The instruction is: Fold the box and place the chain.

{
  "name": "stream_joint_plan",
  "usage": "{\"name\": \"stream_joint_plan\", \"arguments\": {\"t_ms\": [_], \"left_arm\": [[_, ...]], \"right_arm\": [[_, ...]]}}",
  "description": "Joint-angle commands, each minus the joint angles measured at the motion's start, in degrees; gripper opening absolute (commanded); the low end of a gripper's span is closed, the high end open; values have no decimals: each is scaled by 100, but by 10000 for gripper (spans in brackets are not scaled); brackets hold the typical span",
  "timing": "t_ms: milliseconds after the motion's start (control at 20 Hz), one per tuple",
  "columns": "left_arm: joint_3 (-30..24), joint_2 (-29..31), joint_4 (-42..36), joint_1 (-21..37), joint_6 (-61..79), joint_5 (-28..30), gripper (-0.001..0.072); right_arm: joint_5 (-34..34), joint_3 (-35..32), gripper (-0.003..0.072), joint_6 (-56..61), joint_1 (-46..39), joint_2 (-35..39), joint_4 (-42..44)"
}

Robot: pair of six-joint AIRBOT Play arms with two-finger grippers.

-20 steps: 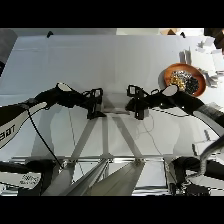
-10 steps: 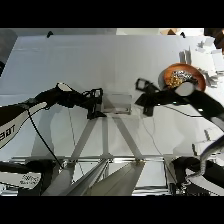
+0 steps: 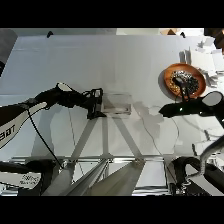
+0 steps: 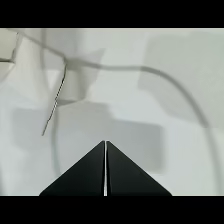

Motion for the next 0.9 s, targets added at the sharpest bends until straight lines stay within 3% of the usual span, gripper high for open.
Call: {"name": "stream_joint_plan", "arguments": {"t_ms": [0, 300, 400, 700, 850], "left_arm": [[4, 0, 2, 2, 0, 0, 393], [4, 0, 2, 2, 0, 0, 393], [4, 0, 2, 2, 0, 0, 393], [4, 0, 2, 2, 0, 2, 393], [4, 0, 2, 2, 0, 0, 393]], "right_arm": [[-474, -542, 2, 48, 26, -321, 1088], [-1690, -542, 1, -138, 1141, -1036, 2116], [-1683, -540, 1, -166, 1274, -1082, 2376], [-940, -535, 4, -1626, 1279, -1080, 4533], [-811, -533, 19, -1917, 1281, -1080, 5027]]}}
